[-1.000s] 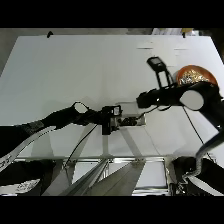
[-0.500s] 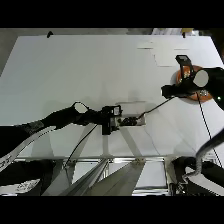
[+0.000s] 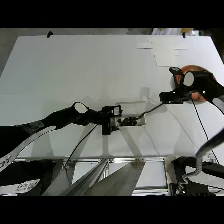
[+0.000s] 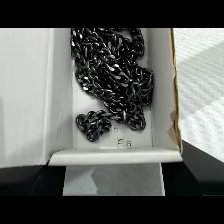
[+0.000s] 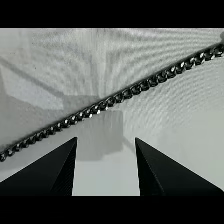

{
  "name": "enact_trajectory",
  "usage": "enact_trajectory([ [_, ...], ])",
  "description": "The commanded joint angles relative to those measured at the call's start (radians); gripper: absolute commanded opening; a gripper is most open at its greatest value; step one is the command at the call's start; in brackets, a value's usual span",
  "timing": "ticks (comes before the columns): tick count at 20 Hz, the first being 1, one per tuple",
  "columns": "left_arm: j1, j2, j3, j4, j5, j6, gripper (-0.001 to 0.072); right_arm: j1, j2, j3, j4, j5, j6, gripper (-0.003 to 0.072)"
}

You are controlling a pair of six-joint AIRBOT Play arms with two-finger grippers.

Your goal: Fold the box and place the chain.

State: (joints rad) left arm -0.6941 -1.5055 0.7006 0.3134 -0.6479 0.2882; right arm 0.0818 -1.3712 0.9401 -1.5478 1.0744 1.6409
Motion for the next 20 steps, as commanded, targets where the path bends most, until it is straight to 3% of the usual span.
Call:
enact_trajectory([
  [1, 0.001, 0.000, 0.000, 0.000, 0.000, 0.000, 0.0101, -0.001, -0.019, 0.001, -0.001, -0.028, 0.001, 0.0364],
  [6, 0.001, 0.000, 0.000, 0.000, 0.000, 0.000, 0.0101, -0.001, -0.043, 0.001, -0.002, -0.055, 0.011, 0.0296],
  [18, 0.001, 0.000, 0.000, 0.000, 0.000, 0.000, 0.0101, -0.001, -0.103, 0.001, 0.000, -0.071, 0.030, 0.0239],
  [20, 0.001, 0.000, 0.000, 0.000, 0.000, 0.000, 0.0101, 0.000, -0.104, 0.001, 0.000, -0.059, 0.014, 0.0055],
])
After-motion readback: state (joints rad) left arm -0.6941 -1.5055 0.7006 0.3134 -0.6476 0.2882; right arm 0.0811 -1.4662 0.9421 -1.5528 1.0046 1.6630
